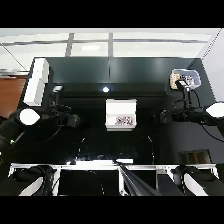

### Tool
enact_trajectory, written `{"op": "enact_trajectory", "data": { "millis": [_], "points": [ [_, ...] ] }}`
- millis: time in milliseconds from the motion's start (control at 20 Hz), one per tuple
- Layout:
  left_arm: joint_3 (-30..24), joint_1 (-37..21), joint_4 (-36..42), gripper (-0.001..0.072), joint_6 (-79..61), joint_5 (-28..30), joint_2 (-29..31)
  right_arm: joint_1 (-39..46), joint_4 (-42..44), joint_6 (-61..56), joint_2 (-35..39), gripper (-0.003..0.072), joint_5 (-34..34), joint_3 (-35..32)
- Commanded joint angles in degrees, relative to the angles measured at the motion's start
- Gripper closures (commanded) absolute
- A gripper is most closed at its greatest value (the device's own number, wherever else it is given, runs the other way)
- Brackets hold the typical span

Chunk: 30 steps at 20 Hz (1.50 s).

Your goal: Fold the box and place the chain.

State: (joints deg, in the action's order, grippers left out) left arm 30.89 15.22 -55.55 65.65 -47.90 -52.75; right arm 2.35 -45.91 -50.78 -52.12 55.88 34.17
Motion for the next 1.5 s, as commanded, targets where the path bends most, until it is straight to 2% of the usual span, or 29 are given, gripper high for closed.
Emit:
{"op": "enact_trajectory", "data": {
  "millis": [0,100,150,250,350,550,750,1050,1450],
  "points": [
    [-2.6,4.1,19.3,-0.0005,-55.0,-3.4,-4.8,0.0,0.2,-0.1,0.0,0.0371,0.0,0.0],
    [-1.4,8.7,12.9,-0.0001,-59.5,0.7,-7.4,0.0,0.2,-1.2,0.0,0.0371,0.1,0.0],
    [0.3,9.5,11.2,-0.0001,-59.7,-0.4,-9.7,0.0,0.2,-2.0,0.0,0.0371,0.1,0.0],
    [4.6,9.3,12.5,-0.0001,-66.9,-6.8,-15.5,0.0,0.3,-2.8,0.0,0.0371,0.1,0.0],
    [7.9,8.0,17.3,-0.0001,-68.6,-3.7,-20.3,0.0,0.2,-3.1,0.0,0.0371,0.0,0.0],
    [12.4,7.5,20.2,-0.0001,-69.5,-3.4,-27.4,0.0,0.2,-5.0,0.0,0.0371,0.0,0.0],
    [13.3,7.5,23.3,0.0000,-73.1,-3.0,-29.4,0.0,0.4,-5.0,0.0,0.0371,0.0,0.0],
    [13.8,8.2,23.2,-0.0001,-73.2,-2.1,-30.9,0.0,2.4,-5.0,0.0,0.0371,0.0,0.0],
    [17.4,11.0,22.6,0.0018,-73.2,-1.3,-32.8,0.0,2.3,-5.0,0.0,0.0372,0.0,0.0]
  ]
}}
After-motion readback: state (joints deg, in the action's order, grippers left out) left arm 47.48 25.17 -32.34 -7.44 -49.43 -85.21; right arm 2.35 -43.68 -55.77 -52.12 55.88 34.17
